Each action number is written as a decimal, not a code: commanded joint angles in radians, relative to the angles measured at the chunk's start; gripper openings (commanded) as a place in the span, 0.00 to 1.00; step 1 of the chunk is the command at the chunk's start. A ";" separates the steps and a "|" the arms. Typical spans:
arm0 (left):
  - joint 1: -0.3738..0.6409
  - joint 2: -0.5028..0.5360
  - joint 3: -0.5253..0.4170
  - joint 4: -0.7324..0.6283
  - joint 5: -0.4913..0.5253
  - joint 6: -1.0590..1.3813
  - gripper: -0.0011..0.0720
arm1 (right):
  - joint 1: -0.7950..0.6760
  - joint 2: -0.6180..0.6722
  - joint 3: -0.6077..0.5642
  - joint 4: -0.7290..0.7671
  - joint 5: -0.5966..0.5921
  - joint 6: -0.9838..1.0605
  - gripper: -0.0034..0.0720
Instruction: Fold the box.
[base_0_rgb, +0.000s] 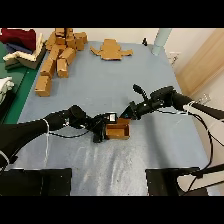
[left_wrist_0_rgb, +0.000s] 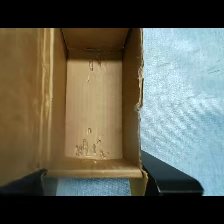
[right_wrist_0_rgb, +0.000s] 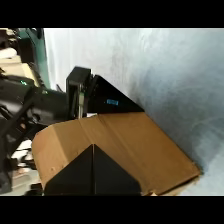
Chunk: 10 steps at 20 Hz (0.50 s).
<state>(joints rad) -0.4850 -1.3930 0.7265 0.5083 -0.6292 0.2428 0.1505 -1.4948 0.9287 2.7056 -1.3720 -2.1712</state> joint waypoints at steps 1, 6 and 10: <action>-0.001 0.000 0.000 0.000 0.000 0.000 0.56 | 0.090 0.123 -0.059 -0.153 0.157 -0.044 0.05; -0.001 0.000 0.000 0.000 0.000 0.000 0.56 | 0.233 0.243 -0.062 -0.326 0.375 -0.038 0.05; -0.001 0.000 0.000 0.000 0.000 0.000 0.56 | 0.351 0.316 -0.062 -0.579 0.493 0.055 0.05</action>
<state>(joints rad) -0.4850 -1.3930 0.7265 0.5079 -0.6296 0.2428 0.4232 -1.2316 0.8688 2.3180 -1.0016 -2.1750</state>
